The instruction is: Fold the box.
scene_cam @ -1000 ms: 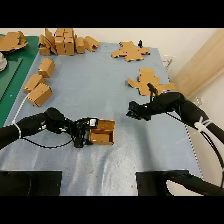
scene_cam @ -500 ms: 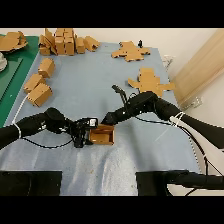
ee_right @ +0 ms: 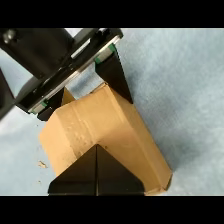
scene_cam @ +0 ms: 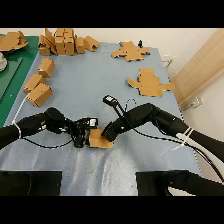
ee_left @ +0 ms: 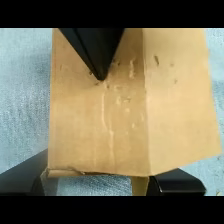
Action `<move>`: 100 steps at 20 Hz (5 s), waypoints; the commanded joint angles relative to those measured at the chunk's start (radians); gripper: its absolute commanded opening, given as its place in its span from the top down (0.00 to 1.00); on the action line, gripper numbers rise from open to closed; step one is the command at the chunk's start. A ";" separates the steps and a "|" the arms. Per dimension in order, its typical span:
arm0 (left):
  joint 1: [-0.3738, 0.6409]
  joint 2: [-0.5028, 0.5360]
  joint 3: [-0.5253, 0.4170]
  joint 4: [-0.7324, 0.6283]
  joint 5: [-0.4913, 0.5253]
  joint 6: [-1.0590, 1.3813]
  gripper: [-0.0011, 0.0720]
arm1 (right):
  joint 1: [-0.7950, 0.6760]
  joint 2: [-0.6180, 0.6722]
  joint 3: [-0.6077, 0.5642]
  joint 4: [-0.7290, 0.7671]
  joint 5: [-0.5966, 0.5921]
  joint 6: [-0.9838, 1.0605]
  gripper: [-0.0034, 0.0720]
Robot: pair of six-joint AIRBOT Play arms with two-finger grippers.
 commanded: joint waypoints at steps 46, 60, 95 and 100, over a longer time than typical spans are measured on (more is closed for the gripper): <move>0.000 0.000 0.000 0.000 0.000 0.000 0.47 | 0.458 0.120 -0.029 -0.989 0.148 0.079 0.66; 0.000 0.000 0.000 0.000 0.000 0.000 0.47 | 0.457 0.121 0.025 -0.983 0.144 0.089 0.66; 0.001 0.000 0.000 0.000 0.000 0.000 0.46 | 0.399 0.370 0.089 -1.029 -0.229 0.759 0.96; 0.000 0.000 0.000 0.000 0.000 0.000 0.47 | 0.336 0.628 -0.172 -0.713 -0.103 1.404 0.95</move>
